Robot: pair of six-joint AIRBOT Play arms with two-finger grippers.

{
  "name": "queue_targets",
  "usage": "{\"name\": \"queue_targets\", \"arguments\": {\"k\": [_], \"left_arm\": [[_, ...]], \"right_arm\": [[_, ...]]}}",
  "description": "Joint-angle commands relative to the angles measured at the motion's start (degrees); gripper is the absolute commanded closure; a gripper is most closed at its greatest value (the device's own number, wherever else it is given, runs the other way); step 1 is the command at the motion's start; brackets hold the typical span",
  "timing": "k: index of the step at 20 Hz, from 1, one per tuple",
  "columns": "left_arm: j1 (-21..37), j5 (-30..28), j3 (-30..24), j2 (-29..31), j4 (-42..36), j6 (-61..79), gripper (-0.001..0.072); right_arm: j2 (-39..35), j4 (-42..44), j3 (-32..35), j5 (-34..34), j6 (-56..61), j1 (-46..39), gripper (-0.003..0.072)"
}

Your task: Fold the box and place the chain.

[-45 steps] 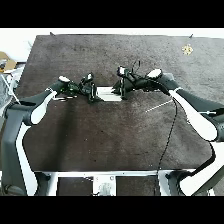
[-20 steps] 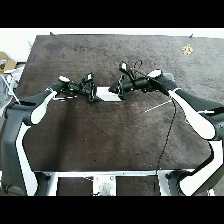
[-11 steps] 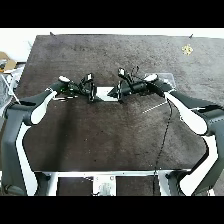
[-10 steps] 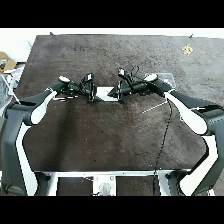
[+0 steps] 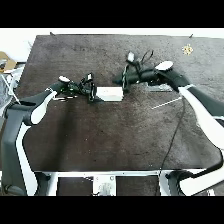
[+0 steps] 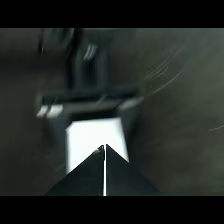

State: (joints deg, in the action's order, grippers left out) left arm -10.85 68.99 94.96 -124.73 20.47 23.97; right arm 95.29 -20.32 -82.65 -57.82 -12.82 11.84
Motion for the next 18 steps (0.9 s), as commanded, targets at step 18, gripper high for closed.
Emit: {"name": "queue_targets", "arguments": {"k": [18], "left_arm": [[0.0,0.0,0.0,0.0,0.0,0.1,0.0251]], "right_arm": [[-70.3,1.1,74.6,62.6,25.7,-6.6,0.0682]]}}
